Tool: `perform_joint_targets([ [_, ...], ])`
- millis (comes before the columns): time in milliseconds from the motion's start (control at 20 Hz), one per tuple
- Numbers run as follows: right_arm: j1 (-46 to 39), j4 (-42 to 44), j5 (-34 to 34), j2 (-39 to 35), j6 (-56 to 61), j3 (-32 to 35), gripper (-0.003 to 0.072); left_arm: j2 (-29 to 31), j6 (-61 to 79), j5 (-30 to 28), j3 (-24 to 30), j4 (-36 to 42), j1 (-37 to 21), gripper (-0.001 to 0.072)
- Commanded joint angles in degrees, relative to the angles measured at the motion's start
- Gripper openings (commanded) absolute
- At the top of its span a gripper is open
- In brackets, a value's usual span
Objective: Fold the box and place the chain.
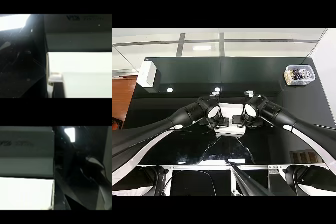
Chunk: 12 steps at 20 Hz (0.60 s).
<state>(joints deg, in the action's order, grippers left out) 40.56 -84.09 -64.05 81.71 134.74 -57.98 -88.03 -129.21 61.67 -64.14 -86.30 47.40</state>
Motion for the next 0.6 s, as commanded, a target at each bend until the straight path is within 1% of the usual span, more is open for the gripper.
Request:
perform_joint_targets([
  [0, 0.26, -0.24, -0.63, 0.85, 1.09, -0.26, 0.0296, -0.04, 0.00, -0.20, -0.02, -0.02, -0.02, 0.0026],
  [150, 0.26, 1.75, 2.34, 0.96, -1.11, -0.26, 0.0295, -0.04, 0.00, -0.20, -0.02, 0.00, -0.02, 0.0025],
  [200, 0.26, 1.86, 2.64, 0.96, -1.16, -0.26, 0.0269, -0.04, 0.00, -0.20, -0.02, 0.00, -0.02, 0.0025],
  [250, 0.26, 1.70, 2.32, 0.96, -1.16, -0.24, 0.0197, -0.04, 0.00, -0.20, -0.02, 0.00, -0.02, 0.0025],
  [400, 0.26, 1.36, 1.14, 1.07, -1.16, -0.22, 0.0196, -0.04, 0.00, -0.17, -0.02, 0.00, -0.02, 0.0025],
  [500, 0.26, 1.31, -0.20, 1.20, -1.29, -0.22, 0.0016, -0.04, 0.00, -0.15, -0.02, 0.00, -0.02, 0.0026],
  [550, 0.26, 1.31, -0.31, 1.22, -1.27, -0.22, 0.0015, -0.04, 0.00, -0.15, -0.02, 0.00, -0.02, 0.0026],
])
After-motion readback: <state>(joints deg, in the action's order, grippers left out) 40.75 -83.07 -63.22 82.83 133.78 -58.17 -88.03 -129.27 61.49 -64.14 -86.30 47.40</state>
